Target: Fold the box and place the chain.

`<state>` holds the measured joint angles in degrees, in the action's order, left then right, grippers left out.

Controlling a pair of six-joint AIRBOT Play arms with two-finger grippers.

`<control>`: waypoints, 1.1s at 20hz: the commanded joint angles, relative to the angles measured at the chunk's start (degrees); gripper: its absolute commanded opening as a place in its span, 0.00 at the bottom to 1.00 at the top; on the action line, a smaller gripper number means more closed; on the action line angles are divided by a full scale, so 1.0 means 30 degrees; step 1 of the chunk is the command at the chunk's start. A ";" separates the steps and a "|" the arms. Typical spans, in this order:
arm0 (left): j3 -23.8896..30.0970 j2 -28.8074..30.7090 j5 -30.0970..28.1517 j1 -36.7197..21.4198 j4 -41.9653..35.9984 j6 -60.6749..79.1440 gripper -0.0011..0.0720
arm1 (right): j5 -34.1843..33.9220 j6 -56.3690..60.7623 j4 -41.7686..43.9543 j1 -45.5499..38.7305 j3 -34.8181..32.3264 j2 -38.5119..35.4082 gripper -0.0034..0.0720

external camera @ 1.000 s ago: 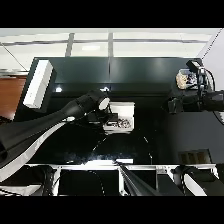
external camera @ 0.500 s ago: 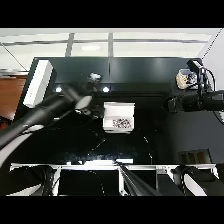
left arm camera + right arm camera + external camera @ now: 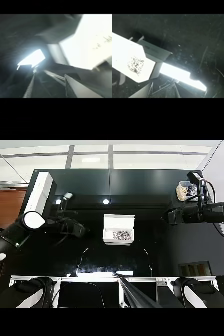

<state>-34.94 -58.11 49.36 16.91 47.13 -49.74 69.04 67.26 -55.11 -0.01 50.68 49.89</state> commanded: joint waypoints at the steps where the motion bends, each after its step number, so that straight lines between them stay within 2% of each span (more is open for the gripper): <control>1: 0.1362 -0.0627 0.0714 0.0634 -0.4211 0.9231 0.83 | -0.0262 0.0007 0.0000 0.0000 0.0007 0.0000 0.47; 2: 0.1362 -0.0947 0.0656 0.1180 -0.3759 1.1293 0.99 | -0.0357 0.0007 0.0007 0.0000 0.0007 0.0000 0.47; 4: 0.1362 -0.1392 -0.0022 0.1923 -0.3126 1.5985 0.99 | -0.0321 0.0007 0.0007 0.0000 0.0007 0.0000 0.47; 6: 0.1209 -0.2062 -0.0998 0.1938 -0.3927 1.8513 0.99 | -0.0219 0.0015 0.0007 0.0000 0.0007 0.0000 0.47; 10: -0.0248 -0.4554 0.0328 0.1049 -0.3942 2.0990 0.99 | -0.0233 0.0015 0.0022 0.0000 0.0007 0.0000 0.47; 14: -0.1654 -0.6572 0.1078 0.1086 -0.3942 2.1085 0.99 | -0.0233 0.0015 0.0015 0.0000 0.0007 0.0000 0.47; 22: -0.2943 -0.8153 0.0634 0.1829 -0.4561 2.1158 0.99 | -0.0226 0.0015 0.0015 0.0000 0.0007 0.0000 0.47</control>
<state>-42.81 -81.01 51.48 22.09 34.26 13.32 68.34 67.29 -55.07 -0.01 50.68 49.89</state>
